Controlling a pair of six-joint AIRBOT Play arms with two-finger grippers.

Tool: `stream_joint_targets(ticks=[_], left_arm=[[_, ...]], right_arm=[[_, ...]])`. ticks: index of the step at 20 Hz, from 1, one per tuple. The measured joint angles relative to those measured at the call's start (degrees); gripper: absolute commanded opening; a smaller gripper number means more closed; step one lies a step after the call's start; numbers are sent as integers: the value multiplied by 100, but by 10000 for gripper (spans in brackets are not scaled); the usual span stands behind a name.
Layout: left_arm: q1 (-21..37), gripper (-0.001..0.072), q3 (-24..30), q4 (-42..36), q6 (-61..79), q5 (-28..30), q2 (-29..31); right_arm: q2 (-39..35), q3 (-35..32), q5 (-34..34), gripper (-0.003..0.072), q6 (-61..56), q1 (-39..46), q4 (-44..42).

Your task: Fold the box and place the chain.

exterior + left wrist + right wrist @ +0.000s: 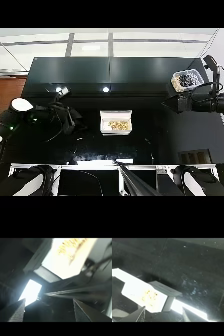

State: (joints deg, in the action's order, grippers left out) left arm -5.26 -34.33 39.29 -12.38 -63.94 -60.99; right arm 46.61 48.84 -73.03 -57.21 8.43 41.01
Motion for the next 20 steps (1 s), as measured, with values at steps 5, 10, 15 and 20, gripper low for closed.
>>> stream_joint_targets(ticks=[5, 10, 15, 20], left_arm=[[-675, 702, 70, 4, 1910, 599, -404], [-1274, 702, 74, -275, 2629, 1222, -909], [-1488, 701, 68, -619, 2817, 1434, -1176], [-1620, 701, -52, -769, 2872, 1574, -1408]], right_arm=[[0, 0, -15, 523, -2, 0, 0], [0, 0, -76, 523, -2, 0, 0], [0, 0, -149, 522, 0, 0, 0], [0, 0, -168, 522, 0, 0, -2]])
